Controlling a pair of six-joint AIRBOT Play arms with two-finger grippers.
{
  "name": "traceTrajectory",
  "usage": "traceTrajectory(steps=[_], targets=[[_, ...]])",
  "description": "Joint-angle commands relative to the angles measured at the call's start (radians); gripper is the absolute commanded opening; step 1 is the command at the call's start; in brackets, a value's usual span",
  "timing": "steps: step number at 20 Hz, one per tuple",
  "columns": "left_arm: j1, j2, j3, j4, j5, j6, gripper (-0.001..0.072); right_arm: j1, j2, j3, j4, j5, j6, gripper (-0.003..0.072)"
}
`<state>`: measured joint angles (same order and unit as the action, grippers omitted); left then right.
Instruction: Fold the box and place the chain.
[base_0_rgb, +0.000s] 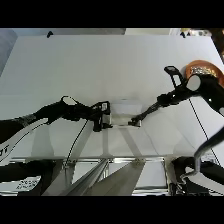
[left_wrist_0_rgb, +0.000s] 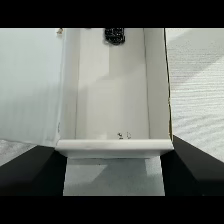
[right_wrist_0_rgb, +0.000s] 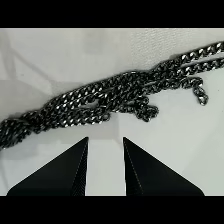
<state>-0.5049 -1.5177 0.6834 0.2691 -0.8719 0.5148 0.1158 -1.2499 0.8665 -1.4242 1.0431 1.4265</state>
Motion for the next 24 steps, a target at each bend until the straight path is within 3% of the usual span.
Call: traceTrajectory(steps=[1,9,12,22,23,24], targets=[[0.000,0.000,0.000,0.000,0.000,0.000,0.0207,-0.005,-0.073,0.000,0.015,-0.016,0.017,0.0249],[0.000,0.000,0.000,0.000,0.000,0.000,0.0207,-0.005,-0.142,0.000,0.025,-0.058,0.043,0.0216],[0.000,0.000,0.000,0.000,0.000,0.000,0.0207,-0.005,-0.137,0.000,0.024,-0.060,0.042,0.0017],[0.000,0.000,0.000,0.000,0.000,0.000,0.0207,-0.005,0.090,0.000,0.011,-0.071,0.032,0.0019],[0.000,0.000,0.000,0.000,0.000,0.000,0.0207,-0.005,0.084,0.000,0.014,-0.070,0.032,0.0055],[0.000,0.000,0.000,0.000,0.000,0.000,0.0207,-0.005,0.069,0.000,0.015,-0.069,0.032,0.0159]])
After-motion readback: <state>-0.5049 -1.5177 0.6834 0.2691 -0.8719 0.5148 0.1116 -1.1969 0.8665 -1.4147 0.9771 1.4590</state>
